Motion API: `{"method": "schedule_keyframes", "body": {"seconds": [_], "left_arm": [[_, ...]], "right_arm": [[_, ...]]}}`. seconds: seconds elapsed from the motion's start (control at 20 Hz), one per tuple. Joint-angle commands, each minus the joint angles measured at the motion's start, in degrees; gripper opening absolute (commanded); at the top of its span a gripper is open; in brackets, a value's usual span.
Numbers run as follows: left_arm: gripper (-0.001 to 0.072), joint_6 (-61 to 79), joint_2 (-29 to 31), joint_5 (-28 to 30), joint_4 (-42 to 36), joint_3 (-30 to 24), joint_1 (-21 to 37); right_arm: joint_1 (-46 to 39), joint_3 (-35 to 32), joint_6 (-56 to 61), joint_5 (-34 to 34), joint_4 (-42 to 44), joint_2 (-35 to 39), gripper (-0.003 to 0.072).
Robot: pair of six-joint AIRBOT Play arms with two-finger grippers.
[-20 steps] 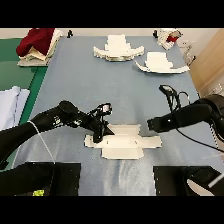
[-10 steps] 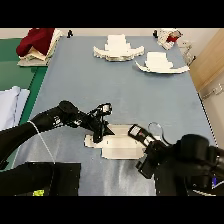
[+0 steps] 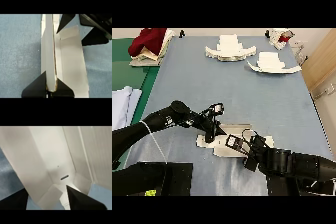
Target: Fold the box.
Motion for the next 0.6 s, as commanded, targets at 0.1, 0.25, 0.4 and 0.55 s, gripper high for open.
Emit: {"method": "schedule_keyframes", "body": {"seconds": [0.1,0.25,0.4,0.55], "left_arm": [[0.0013,0.0,0.1,0.0,0.0,0.0,0.0],[0.0013,0.0,0.1,0.0,0.0,0.0,0.0],[0.0012,0.0,0.1,0.0,0.0,0.0,0.0],[0.0012,0.0,0.1,0.0,0.0,0.0,0.0]], "right_arm": [[0.3,3.2,10.7,-2.5,-6.4,0.3,0.0715],[0.3,5.1,11.6,-6.9,-6.5,1.6,0.0717],[0.3,5.5,11.5,-8.7,-6.7,2.2,0.072],[-1.1,5.3,9.5,-7.8,-7.0,2.3,0.072]]}}
